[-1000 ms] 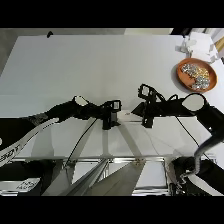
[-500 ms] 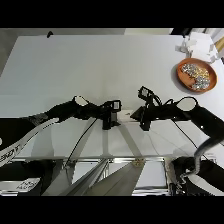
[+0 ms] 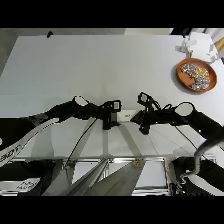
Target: Fold the box and place the chain.
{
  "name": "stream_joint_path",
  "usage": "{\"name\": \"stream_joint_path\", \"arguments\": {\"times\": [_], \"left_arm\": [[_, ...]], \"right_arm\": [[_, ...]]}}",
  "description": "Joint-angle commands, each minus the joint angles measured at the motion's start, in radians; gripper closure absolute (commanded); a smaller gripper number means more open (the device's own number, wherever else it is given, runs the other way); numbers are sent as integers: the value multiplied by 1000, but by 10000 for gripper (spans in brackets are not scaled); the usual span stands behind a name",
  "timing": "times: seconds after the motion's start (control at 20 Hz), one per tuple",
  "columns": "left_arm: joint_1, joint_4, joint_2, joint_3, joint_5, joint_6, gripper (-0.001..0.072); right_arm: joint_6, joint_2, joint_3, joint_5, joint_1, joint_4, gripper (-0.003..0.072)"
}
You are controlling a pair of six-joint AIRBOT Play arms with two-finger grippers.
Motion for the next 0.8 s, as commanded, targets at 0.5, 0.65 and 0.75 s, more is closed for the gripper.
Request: {"name": "stream_joint_path", "arguments": {"times": [0.5, 0.65, 0.75], "left_arm": [[1, 0, 1, 1, -1, 0, 698], [1, 0, 1, 1, 0, -1, 698], [1, 0, 1, 1, 0, 0, 698]], "right_arm": [[937, 313, 120, 32, 2, -565, 669], [1205, 356, 157, 344, 2, -945, 669], [1236, 327, 156, 541, -16, -1004, 669]]}}
